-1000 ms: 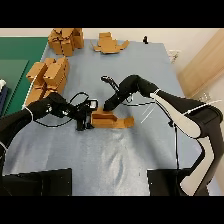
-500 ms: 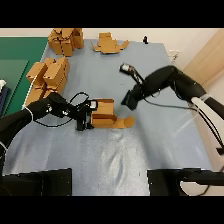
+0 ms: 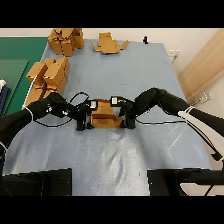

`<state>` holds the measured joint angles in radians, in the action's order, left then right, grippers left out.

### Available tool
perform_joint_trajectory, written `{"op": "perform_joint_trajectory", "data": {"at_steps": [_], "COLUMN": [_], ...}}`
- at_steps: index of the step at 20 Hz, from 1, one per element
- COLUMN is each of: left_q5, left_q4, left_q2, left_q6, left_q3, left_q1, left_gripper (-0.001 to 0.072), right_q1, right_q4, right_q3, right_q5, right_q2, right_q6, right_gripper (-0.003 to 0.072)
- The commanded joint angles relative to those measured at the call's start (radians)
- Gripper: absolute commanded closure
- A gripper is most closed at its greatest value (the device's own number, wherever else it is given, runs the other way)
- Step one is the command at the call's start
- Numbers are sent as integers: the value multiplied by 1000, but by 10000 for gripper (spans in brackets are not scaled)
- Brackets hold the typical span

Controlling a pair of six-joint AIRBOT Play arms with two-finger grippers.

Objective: Fold the box.

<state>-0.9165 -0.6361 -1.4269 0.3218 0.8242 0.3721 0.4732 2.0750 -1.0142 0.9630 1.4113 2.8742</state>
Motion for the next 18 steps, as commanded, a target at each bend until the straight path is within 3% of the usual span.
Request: {"op": "perform_joint_trajectory", "data": {"at_steps": [1, 2, 3, 5, 15, 17, 18], "left_q5": [1, 1, 1, 1, 1, 2, 1], "left_q4": [0, 0, 0, 1, 1, 0, 1], "left_q2": [0, 0, 1, 1, 1, 1, 1], "left_q6": [0, 0, 0, 0, 0, 0, 0], "left_q3": [0, 0, 0, 0, 0, 0, 0], "left_q1": [0, 0, 0, 0, 1, 1, 1], "left_gripper": [415, 415, 415, 415, 415, 415, 415], "right_q1": [45, 54, 64, 80, 138, 137, 137], "right_q4": [55, 71, 79, 81, 109, 87, 63], "right_q3": [8, 8, 8, 8, 8, 8, 8], "right_q5": [-130, -146, -151, -150, -174, -179, -178], "right_q2": [42, 42, 42, 42, 42, 42, 42], "right_q6": [43, 43, 43, 43, 18, -34, -60], "right_gripper": [228, 384, 471, 543, 527, 277, 262]}}
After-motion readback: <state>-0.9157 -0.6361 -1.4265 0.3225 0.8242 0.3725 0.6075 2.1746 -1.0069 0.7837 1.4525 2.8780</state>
